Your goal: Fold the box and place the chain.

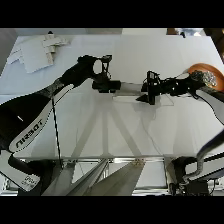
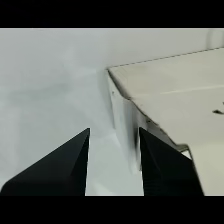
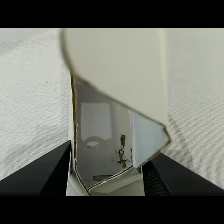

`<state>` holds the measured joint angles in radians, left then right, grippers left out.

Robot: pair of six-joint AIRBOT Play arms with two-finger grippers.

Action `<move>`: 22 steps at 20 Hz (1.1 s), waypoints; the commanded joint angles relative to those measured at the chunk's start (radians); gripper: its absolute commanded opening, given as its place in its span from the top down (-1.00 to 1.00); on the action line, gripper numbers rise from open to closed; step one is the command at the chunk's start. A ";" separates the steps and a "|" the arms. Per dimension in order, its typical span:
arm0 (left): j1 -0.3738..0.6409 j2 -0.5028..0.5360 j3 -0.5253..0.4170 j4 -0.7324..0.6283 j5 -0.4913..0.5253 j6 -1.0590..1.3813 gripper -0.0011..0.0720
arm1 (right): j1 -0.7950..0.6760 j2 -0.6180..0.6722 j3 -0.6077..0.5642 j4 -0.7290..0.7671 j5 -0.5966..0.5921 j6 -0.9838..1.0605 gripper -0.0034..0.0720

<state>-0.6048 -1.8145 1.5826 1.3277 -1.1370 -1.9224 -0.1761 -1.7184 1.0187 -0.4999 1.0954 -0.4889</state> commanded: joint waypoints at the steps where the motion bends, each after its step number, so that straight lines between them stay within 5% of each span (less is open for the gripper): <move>1: -0.002 -0.027 0.028 0.044 -0.055 -0.066 0.02 | 0.000 0.000 0.000 0.000 0.001 0.001 0.42; 14: -0.062 -0.039 0.030 0.084 0.047 -0.106 0.11 | 0.000 0.000 0.000 0.000 0.000 0.001 0.42; 22: -0.077 -0.060 0.032 0.092 0.001 -0.151 0.23 | 0.000 0.000 0.000 0.000 0.001 0.001 0.42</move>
<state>-0.6773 -1.8709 1.6138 1.4147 -1.1313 -2.0464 -0.1757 -1.7184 1.0187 -0.5003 1.0962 -0.4877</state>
